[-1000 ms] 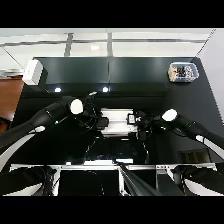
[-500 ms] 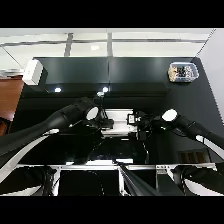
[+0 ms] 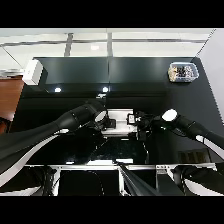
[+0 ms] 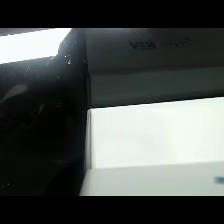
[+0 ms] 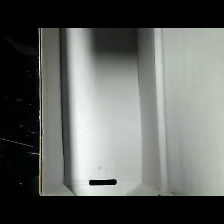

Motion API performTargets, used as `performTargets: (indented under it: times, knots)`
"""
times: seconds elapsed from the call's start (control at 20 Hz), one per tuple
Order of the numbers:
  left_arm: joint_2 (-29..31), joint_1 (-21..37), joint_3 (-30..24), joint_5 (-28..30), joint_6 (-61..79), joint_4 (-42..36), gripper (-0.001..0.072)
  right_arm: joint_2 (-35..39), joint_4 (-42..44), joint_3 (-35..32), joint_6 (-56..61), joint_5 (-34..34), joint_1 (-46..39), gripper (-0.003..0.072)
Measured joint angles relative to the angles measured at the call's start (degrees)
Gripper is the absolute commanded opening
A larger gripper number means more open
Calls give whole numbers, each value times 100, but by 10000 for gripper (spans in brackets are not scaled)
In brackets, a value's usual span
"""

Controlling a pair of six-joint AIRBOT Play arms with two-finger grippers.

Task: Fold the box and place the chain.

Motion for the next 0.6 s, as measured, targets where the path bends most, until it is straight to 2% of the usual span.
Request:
performTargets:
  times: [0.1,0.15,0.2,0.25,0.3,0.35,0.4,0.6]
  knots:
    - [-9,-4,9,-24,-109,11,40,0,-4,4,-15,-7,0,148]
    - [-13,-7,15,-31,-155,11,159,0,-4,4,-20,-9,0,148]
    - [-17,-7,24,-59,-164,7,313,0,-11,4,-31,-11,0,148]
    - [-20,-7,46,-122,-210,4,370,0,-11,4,-31,-11,0,148]
    - [-20,-7,70,-94,-245,2,368,0,-11,4,-28,-13,0,148]
    - [-20,-7,94,-66,-262,0,252,0,-11,4,-28,-15,0,148]
    - [-20,-7,111,-74,-308,-7,26,0,-11,4,-28,-15,0,147]
    - [-20,-7,144,-149,-411,9,26,0,-4,4,-17,-24,0,150]
